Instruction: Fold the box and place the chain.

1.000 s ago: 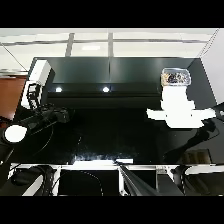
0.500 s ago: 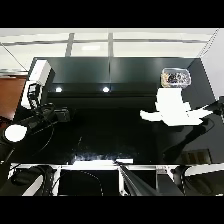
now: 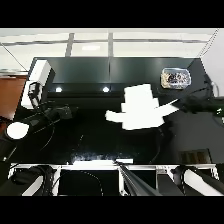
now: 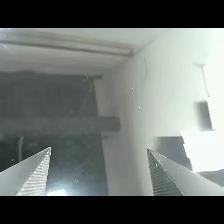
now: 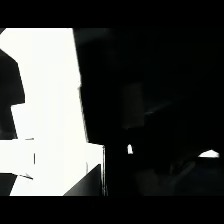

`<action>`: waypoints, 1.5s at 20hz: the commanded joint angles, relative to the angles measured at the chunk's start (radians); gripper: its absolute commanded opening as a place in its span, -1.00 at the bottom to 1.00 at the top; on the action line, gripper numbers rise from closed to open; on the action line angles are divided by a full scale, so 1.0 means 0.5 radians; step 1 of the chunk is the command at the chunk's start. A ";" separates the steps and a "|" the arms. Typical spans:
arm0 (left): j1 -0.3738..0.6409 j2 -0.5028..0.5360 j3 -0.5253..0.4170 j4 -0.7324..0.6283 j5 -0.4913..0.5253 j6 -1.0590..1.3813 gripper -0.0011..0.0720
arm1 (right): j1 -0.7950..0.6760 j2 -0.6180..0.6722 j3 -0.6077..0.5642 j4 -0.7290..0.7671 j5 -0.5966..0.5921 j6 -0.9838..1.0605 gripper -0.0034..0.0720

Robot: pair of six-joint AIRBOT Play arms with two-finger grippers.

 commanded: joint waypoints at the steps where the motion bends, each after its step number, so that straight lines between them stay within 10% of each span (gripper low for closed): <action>1: -0.092 -0.166 0.062 -0.047 -0.130 0.125 0.96 | 0.510 0.597 -0.501 0.161 -0.469 -0.101 -0.87; 7: -0.084 -0.654 0.336 -0.291 -0.455 0.121 0.96 | 1.041 1.137 -0.856 0.025 -0.793 0.125 -0.87; 12: -0.006 -1.241 0.461 -1.299 -0.983 0.990 0.96 | 1.072 1.136 -0.870 -0.022 -0.855 0.146 -0.87; 18: -0.175 -1.617 0.731 -1.064 -1.029 1.022 0.97 | 1.072 1.136 -0.870 -0.008 -0.834 0.146 -0.87; 30: -0.262 -1.746 0.880 -1.152 -1.408 1.404 0.90 | 1.072 1.136 -0.870 -0.009 -0.800 0.205 -0.87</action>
